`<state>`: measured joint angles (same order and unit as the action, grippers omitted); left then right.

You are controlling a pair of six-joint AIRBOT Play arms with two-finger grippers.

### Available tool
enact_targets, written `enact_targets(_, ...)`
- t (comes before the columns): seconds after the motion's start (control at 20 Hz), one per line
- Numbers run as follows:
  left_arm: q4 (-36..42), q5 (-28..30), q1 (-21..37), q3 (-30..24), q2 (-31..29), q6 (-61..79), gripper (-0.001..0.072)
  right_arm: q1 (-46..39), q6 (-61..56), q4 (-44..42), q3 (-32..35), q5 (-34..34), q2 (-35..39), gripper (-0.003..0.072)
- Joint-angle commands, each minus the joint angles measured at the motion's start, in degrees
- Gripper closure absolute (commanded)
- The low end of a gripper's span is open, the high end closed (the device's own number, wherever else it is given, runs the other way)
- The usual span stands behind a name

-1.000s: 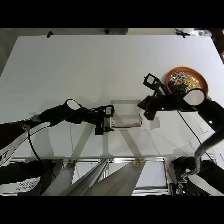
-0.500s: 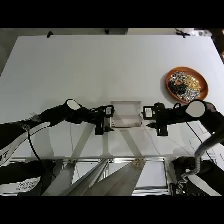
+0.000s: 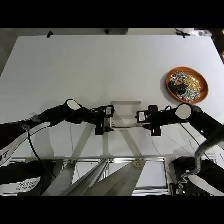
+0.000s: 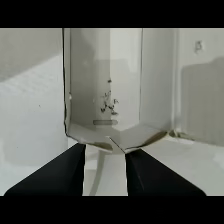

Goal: Fold the box and place the chain.

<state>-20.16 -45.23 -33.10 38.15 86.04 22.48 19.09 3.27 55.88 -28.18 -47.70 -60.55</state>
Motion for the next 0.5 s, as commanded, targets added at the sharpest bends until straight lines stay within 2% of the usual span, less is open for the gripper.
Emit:
enact_targets(0.0,0.0,0.0,0.0,0.0,0.0,0.0,0.0338,1.2,0.2,-2.7,0.1,2.3,-1.6,0.0423)
enact_targets(0.05,0.0,0.0,0.0,0.0,0.0,0.0,0.0338,1.2,0.2,-3.6,0.1,2.3,-1.6,0.0426)
enact_targets(0.15,0.0,0.0,0.0,0.0,0.0,0.0,0.0338,1.2,0.3,-4.9,0.1,2.3,-1.6,0.0477)
enact_targets(0.35,0.0,0.0,0.0,0.0,0.0,0.0,0.0338,1.4,0.2,-5.4,0.1,2.6,-1.6,0.0479)
enact_targets(0.45,0.0,0.0,0.0,0.0,0.0,0.0,0.0338,3.0,0.3,-5.7,0.1,3.5,-1.6,0.0516)
